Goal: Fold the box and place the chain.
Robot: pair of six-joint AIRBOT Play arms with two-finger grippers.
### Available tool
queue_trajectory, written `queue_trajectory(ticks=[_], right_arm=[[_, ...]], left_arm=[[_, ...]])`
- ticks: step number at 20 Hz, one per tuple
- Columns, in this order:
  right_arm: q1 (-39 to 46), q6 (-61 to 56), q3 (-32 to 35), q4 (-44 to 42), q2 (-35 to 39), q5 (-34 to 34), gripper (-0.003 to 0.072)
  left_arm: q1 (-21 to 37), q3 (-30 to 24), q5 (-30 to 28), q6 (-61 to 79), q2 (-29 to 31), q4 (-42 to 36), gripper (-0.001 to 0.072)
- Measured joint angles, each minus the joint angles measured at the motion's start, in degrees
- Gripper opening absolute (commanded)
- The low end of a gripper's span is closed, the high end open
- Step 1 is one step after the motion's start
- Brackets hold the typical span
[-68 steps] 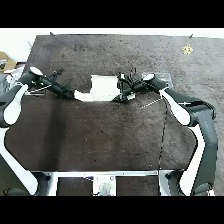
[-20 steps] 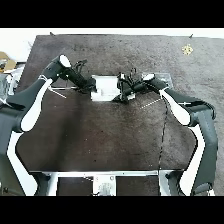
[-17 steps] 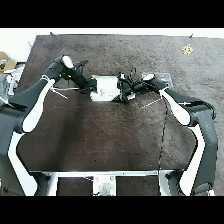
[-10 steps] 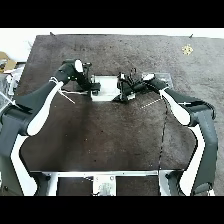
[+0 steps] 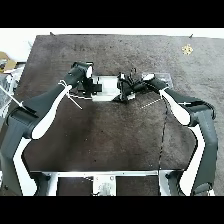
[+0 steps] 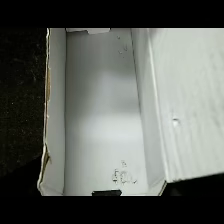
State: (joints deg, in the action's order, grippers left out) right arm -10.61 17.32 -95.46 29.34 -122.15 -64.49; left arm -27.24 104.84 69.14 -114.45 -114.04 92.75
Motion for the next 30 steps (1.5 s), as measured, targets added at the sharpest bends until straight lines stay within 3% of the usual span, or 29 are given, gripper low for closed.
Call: queue_trajectory(ticks=[3, 4, 5, 11, 13, 17, 21, 22, 23, 30], right_arm=[[0.0, 0.0, 0.0, -0.02, 0.0, 0.0, 0.0444], [0.0, 0.0, 0.0, 0.0, 0.0, 0.0, 0.0444], [0.0, 0.0, 0.0, 0.0, 0.0, 0.0, 0.0444], [0.0, -0.09, 0.0, -0.02, 0.0, 0.0, 0.0444], [0.0, -0.04, 0.02, -0.02, 0.0, 0.0, 0.0444], [0.0, -0.07, 0.02, -0.04, 0.0, 0.0, 0.0444], [0.0, -0.04, 0.02, -0.02, 0.0, 0.0, 0.0444], [-0.02, 0.0, 0.02, -0.02, 0.0, 0.0, 0.0444], [-0.02, 0.07, 0.02, 0.0, 0.0, 0.0, 0.0444], [0.02, 0.13, 0.0, 0.07, 0.0, -0.04, 0.0444]], left_arm=[[-0.11, 0.02, -0.17, -1.53, -0.28, 0.68, 0.0279], [-0.15, 0.02, -0.2, -1.79, -0.5, 0.79, 0.0241], [-0.17, 0.02, -0.26, -2.19, -0.66, 0.76, 0.0116], [-0.26, 0.04, -0.76, -2.86, -1.22, 0.72, 0.0102], [-0.26, 0.07, -0.83, -3.08, -1.31, 0.59, 0.0012], [-0.26, 0.04, -0.72, -3.06, -1.38, 0.83, 0.0012], [-0.26, 0.04, -0.57, -2.54, -1.4, 0.85, 0.0023], [-0.26, 0.04, -0.55, -1.99, -1.4, 0.85, 0.0243], [-0.22, 0.02, -0.09, -1.46, -1.42, 1.29, 0.0296], [-0.24, 0.35, -0.55, 1.22, -0.98, -2.01, 0.0291]])
